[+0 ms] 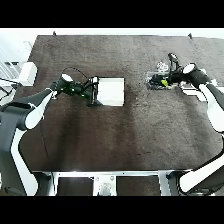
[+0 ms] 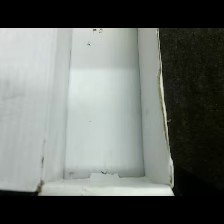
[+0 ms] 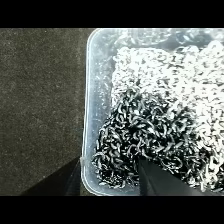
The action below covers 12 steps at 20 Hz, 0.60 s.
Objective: Fold the box and place the chain.
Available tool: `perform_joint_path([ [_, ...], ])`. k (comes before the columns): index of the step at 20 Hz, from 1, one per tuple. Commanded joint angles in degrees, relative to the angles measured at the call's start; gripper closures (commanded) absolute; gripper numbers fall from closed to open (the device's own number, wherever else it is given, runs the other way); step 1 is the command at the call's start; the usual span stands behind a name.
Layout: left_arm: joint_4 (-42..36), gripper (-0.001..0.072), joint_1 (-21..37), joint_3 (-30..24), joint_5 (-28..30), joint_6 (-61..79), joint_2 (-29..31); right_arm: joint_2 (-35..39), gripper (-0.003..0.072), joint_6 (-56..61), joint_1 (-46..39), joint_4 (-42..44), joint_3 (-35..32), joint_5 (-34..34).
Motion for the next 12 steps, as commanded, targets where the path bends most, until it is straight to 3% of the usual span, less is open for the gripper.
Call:
perform_joint_path([
  [1,0.0,0.0234,0.0,0.0,-0.1,0.0,0.0,-1.1,0.0353,2.8,0.5,-4.2,1.5,1.0],
  [12,0.0,0.0234,0.0,0.0,-0.1,0.0,0.0,-0.8,0.035,4.3,-1.2,-4.1,8.5,7.2],
])
